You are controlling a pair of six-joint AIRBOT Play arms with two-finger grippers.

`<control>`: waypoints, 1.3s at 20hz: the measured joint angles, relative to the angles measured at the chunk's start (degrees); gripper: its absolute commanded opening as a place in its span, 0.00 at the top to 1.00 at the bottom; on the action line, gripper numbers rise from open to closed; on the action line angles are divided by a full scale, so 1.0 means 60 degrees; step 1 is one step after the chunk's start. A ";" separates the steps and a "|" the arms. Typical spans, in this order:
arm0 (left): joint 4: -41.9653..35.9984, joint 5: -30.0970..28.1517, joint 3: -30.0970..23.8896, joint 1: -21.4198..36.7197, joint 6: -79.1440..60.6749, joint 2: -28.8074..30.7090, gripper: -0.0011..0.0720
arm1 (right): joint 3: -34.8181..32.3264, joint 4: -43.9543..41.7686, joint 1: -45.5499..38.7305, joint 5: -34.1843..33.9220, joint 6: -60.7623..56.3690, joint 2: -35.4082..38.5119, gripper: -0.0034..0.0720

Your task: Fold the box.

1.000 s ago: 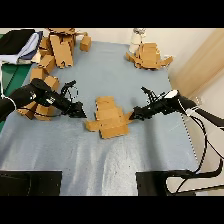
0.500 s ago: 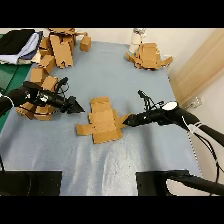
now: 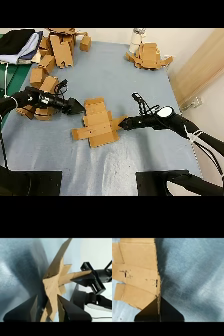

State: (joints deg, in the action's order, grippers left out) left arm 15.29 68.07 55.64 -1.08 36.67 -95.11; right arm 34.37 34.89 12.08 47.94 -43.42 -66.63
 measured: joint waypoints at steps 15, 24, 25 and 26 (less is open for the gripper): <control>-0.0120 -0.0579 0.0550 -0.0776 -0.0685 -0.0503 0.46 | -0.0022 0.0452 0.0069 -0.0157 -0.0539 0.0029 0.95; -0.0186 0.0780 0.1246 -0.1053 -0.0918 -0.1104 0.46 | -0.0022 0.0991 0.0073 -0.0171 -0.0914 0.0029 0.95; -0.0193 0.0845 0.1264 -0.1056 -0.0947 -0.1155 0.46 | -0.0022 0.1005 0.0073 -0.0175 -0.0925 0.0029 0.95; -0.0219 0.0900 0.1279 -0.1064 -0.1013 -0.1180 0.46 | -0.0022 0.1013 0.0073 -0.0175 -0.0933 0.0029 0.95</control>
State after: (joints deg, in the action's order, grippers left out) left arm 13.98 73.47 63.31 -7.46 30.59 -102.19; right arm 34.24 40.97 12.51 46.89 -49.01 -66.46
